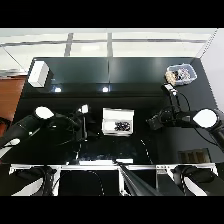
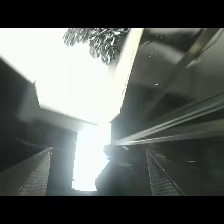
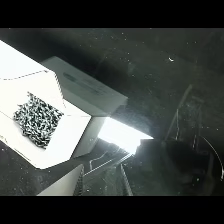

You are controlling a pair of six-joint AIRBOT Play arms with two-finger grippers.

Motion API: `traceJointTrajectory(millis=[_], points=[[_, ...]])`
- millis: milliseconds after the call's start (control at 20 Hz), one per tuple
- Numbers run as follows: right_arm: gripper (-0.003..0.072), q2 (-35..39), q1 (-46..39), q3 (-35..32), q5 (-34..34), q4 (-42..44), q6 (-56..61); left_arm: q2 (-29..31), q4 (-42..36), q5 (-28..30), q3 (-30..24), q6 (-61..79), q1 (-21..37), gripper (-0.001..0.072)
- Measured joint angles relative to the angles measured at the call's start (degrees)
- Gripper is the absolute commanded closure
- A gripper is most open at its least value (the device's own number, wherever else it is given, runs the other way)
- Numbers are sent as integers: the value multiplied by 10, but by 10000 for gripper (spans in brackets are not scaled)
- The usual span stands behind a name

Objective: Fold the box and place the chain.

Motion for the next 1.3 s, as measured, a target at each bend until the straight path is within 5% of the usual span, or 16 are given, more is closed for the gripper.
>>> traceJointTrajectory(millis=[750, 800, 900, 1000, 1050, 1100, 1150, 1300], points=[[410, 0, 0, 0, -2, 0, 9, -98, -31, 50, 63, 118, -69, 7], [410, 0, 0, 0, -2, 0, 9, -100, -30, 52, 64, 118, -73, 53], [410, 0, 0, 0, -4, 0, 9, -102, -29, 50, 66, 118, -78, 317], [408, 0, 0, 0, -11, 0, 9, -103, -28, 45, 67, 118, -80, 335], [373, 0, 0, 0, -19, 0, 9, -103, -27, 43, 68, 118, -81, 335], [89, 0, 0, 0, -32, 0, 11, -104, -27, 43, 68, 118, -82, 335], [-9, 0, 0, 0, -50, 4, 19, -104, -27, 42, 68, 117, -82, 335], [-8, -13, 0, 3, -131, 56, 42, -104, -27, 41, 68, 114, -83, 336]])
